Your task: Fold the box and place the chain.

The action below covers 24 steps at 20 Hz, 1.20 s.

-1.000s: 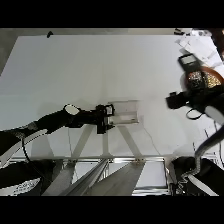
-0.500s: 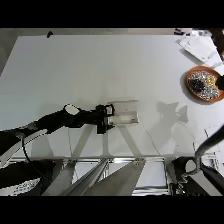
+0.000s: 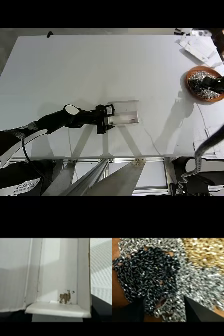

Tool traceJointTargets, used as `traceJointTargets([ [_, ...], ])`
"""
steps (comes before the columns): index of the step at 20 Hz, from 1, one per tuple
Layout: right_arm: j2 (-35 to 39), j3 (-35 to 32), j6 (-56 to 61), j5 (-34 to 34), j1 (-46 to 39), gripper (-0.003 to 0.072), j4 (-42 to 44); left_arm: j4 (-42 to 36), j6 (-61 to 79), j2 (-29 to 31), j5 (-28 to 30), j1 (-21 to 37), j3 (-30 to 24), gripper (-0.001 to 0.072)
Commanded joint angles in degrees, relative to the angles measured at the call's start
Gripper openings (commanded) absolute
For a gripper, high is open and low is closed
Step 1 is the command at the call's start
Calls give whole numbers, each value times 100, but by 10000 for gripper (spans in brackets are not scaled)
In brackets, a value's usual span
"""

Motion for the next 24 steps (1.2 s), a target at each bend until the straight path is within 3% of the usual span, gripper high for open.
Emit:
traceJointTargets([
  [1,-483,118,-175,-70,295,528,96,0,2,0,2,0,-2,272],
  [5,-527,118,-168,-278,435,522,103,0,2,0,0,0,-2,272],
  [7,-527,118,-164,-247,428,454,101,0,2,0,0,0,-2,272],
  [9,-527,118,-144,-197,431,433,181,0,2,0,2,0,-2,272],
  [13,-525,118,-144,-15,431,166,315,0,2,0,2,0,-2,272],
  [16,-505,118,-146,190,431,7,415,0,2,0,2,0,-2,272],
  [24,575,118,-170,997,431,7,557,0,2,0,2,0,-2,272],
])
